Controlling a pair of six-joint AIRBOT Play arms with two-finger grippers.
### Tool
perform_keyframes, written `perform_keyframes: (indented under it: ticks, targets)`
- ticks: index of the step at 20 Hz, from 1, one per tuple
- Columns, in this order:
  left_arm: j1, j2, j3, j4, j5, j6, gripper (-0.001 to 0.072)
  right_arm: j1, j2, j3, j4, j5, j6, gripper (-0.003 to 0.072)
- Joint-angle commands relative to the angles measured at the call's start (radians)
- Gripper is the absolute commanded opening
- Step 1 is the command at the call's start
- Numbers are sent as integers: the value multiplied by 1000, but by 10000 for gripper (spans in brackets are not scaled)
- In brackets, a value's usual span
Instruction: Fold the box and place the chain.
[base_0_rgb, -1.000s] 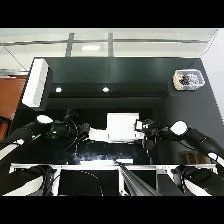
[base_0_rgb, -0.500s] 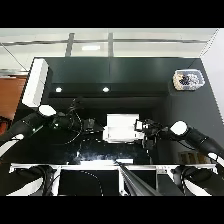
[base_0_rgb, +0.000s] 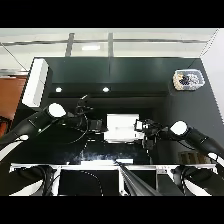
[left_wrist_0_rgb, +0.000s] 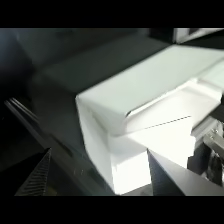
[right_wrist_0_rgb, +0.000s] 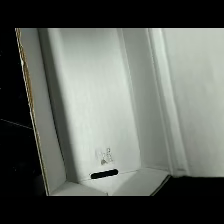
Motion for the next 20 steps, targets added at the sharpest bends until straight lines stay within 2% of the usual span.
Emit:
perform_keyframes:
  ticks: [1, 4, 9, 11, 16, 18, 20]
  targets:
    - [-87, -1, 21, 85, 126, -109, 704, 0, 0, 0, 0, 0, 0, 254]
    - [-124, -11, 22, 169, 140, -211, 703, 0, 0, 0, 0, 0, 0, 254]
    - [-138, -42, 25, 172, 163, -277, 689, 0, 0, 0, 0, 0, 0, 254]
    - [-138, -53, 51, 194, 140, -292, 689, 0, 0, 0, 0, 0, 0, 254]
    - [-200, -56, 140, 483, 50, -558, 688, 0, 0, 0, 0, 0, 0, 254]
    - [-247, -57, 172, 566, 45, -649, 689, 1, 0, 0, 0, 0, 0, 254]
    - [-292, -70, 212, 608, -19, -686, 688, 0, 0, 0, 0, 0, 0, 254]
